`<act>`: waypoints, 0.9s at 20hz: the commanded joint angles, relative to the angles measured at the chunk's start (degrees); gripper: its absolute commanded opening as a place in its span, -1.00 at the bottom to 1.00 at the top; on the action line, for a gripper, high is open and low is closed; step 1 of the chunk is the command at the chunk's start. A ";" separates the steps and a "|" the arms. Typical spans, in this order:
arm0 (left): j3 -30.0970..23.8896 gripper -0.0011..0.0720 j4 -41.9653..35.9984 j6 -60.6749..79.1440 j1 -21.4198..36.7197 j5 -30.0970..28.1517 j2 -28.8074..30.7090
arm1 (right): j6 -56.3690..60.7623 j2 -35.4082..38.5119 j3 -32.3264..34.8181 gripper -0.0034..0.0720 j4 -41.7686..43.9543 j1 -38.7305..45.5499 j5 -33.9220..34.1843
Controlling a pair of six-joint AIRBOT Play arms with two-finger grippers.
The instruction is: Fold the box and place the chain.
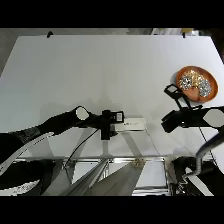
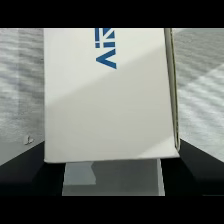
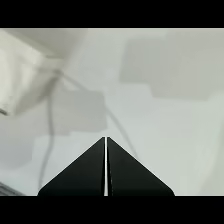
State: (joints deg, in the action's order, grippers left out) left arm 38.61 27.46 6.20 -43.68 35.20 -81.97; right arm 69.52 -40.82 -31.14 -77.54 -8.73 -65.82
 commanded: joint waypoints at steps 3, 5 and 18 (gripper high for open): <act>0.00 -0.39 0.02 0.00 0.02 0.17 0.02 | 11.63 0.17 4.42 -0.87 -8.15 3.37 -6.19; 0.00 -0.39 0.02 0.02 0.02 0.17 0.02 | 11.52 0.39 5.68 -0.87 -8.11 3.37 -8.17; 0.00 -0.39 0.02 0.00 0.02 0.20 0.02 | 11.50 2.01 5.66 -0.87 -7.76 3.32 -8.17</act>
